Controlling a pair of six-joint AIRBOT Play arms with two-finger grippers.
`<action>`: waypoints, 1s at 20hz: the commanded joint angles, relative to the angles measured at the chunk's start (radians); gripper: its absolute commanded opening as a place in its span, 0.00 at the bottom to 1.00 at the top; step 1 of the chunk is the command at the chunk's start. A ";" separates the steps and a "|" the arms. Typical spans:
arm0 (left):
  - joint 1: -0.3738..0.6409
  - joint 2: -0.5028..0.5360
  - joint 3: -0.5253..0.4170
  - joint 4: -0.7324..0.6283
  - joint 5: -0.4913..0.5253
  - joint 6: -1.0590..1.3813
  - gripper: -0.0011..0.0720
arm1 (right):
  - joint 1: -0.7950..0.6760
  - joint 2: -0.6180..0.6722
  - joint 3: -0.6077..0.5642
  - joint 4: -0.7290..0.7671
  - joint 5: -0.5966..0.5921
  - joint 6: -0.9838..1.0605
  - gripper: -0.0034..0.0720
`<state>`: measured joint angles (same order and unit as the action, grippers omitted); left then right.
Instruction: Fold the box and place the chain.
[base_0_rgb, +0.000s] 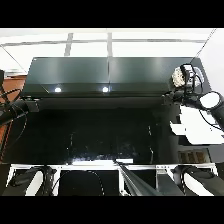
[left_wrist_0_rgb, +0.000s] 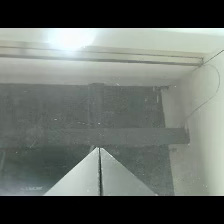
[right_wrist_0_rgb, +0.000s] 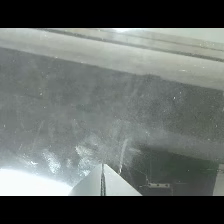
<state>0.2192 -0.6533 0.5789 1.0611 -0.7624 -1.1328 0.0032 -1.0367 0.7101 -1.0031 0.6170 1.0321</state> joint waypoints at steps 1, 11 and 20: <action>0.001 -0.001 0.000 0.000 0.000 0.000 0.05 | 0.001 0.000 0.000 0.000 0.000 0.000 0.06; 0.001 -0.001 0.000 0.000 0.000 0.000 0.05 | 0.001 0.000 0.000 0.000 0.000 0.000 0.06; -0.039 -0.085 0.000 -0.213 0.229 0.000 0.86 | 0.009 -0.023 0.000 0.158 -0.164 -0.008 1.00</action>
<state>0.2024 -0.6910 0.5774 0.9592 -0.6083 -1.1336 0.0082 -1.0466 0.7101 -0.8864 0.5289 1.0294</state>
